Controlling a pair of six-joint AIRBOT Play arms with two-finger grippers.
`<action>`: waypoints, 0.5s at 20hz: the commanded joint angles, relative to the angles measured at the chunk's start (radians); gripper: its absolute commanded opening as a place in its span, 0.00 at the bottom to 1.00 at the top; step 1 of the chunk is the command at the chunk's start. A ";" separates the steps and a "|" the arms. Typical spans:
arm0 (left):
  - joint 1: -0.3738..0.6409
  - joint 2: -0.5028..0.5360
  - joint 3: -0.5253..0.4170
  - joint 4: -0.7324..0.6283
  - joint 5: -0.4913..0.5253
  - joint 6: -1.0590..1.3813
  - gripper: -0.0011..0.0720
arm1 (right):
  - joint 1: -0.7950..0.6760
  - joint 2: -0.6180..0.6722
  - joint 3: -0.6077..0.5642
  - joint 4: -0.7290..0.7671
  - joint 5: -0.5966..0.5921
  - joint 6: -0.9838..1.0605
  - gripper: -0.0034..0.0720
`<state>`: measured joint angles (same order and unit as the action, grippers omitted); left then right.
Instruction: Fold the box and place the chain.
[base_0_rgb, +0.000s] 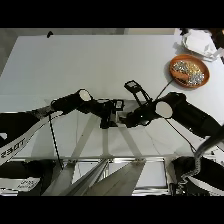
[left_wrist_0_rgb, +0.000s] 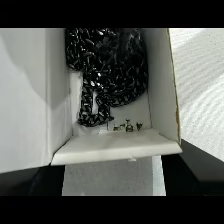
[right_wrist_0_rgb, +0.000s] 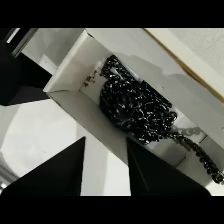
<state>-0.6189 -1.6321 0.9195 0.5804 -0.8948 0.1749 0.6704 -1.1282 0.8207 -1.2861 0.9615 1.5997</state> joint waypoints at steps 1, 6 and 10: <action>0.000 0.000 0.001 0.000 0.000 0.000 0.48 | -0.013 0.000 -0.002 -0.001 0.000 -0.001 0.46; 0.000 0.000 0.001 0.000 0.000 0.000 0.48 | -0.125 0.224 0.047 -0.076 0.143 -0.002 0.46; 0.000 0.000 0.001 0.000 0.000 0.000 0.48 | -0.336 0.346 0.054 -0.104 0.179 0.041 0.45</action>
<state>-0.6189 -1.6321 0.9195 0.5804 -0.8948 0.1753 0.4583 -0.8612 0.8661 -1.3621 1.0939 1.6150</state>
